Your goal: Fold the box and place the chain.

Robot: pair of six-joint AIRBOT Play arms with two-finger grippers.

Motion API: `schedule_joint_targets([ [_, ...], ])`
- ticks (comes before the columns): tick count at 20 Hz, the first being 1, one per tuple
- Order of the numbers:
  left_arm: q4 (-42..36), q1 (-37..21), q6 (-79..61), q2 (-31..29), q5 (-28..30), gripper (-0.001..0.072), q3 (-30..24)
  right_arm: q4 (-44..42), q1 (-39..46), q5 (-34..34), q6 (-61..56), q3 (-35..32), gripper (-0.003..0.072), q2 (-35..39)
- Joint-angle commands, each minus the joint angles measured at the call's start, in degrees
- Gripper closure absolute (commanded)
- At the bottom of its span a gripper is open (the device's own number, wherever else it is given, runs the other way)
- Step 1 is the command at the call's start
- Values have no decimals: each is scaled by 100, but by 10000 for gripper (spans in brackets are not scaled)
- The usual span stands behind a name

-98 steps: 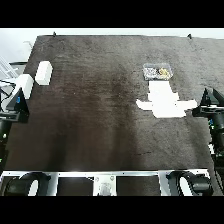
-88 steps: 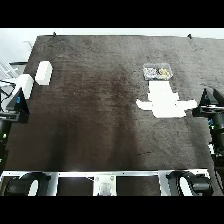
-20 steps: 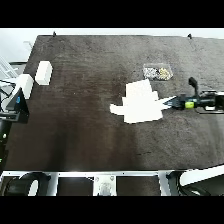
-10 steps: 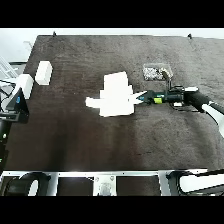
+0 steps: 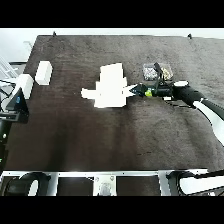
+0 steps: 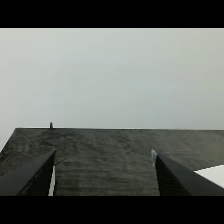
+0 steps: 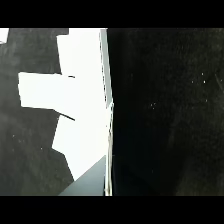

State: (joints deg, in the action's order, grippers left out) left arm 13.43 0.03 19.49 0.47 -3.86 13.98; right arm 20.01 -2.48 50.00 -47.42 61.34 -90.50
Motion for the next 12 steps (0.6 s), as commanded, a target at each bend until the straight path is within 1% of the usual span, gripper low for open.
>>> schedule_joint_targets([
  [1,0,-2,0,0,35,10,7,57,-70,-219,-37,28,678,-4],
  [5,-4,-2,4,2,-42,8,4,59,-68,-221,-35,28,678,-4],
  [6,-2,-2,2,2,-114,-11,7,61,-68,-221,-33,28,678,-4],
  [9,-4,-2,2,2,-420,-8,7,103,-68,-221,-31,28,677,-4],
  [12,-28,-2,7,0,-481,-8,7,120,-68,-221,-11,28,677,-4],
])
